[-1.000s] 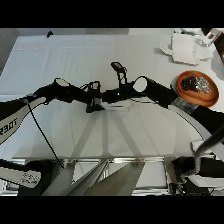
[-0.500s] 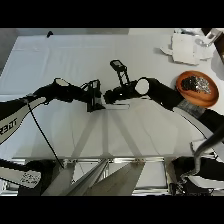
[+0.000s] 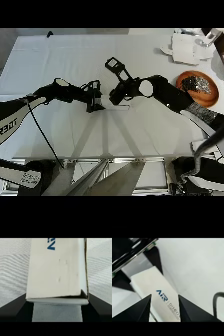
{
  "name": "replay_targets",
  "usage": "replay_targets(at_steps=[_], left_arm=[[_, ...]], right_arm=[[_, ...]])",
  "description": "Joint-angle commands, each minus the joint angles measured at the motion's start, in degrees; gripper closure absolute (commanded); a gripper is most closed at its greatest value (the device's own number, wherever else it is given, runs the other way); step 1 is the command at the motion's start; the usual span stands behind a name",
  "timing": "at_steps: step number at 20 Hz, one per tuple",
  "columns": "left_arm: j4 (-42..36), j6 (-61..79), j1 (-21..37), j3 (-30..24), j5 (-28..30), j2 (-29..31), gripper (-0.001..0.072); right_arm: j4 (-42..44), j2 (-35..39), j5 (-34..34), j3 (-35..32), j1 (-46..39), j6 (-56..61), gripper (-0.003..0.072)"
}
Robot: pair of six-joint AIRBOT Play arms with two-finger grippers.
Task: Fold the box and place the chain.
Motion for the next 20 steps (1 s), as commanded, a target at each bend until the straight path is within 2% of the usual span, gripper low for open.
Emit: replay_targets(at_steps=[1, 2, 9, 14, 20], left_arm=[[0.0, 0.0, 0.0, 0.0, 0.0, 0.0, 0.0317], [0.0, 0.0, 0.0, 0.0, 0.0, 0.0, 0.0317], [0.0, 0.0, 0.0, 0.0, 0.0, 0.0, 0.0317], [0.0, 0.0, 0.0, 0.0, 0.0, 0.0, 0.0317], [0.0, 0.0, 0.0, 0.0, 0.0, 0.0, 0.0317]], right_arm=[[-0.9, 1.2, 3.1, 0.0, 1.4, -12.5, 0.0289], [-0.9, 1.7, 2.7, 0.0, 1.8, -13.0, 0.0268], [-1.2, 2.0, 2.3, 0.0, 4.7, -20.2, 0.0267], [-1.6, 0.2, 1.4, 0.0, 5.6, -20.3, 0.0267], [-5.2, -0.9, -2.7, 0.0, 6.5, -19.1, 0.0274]])
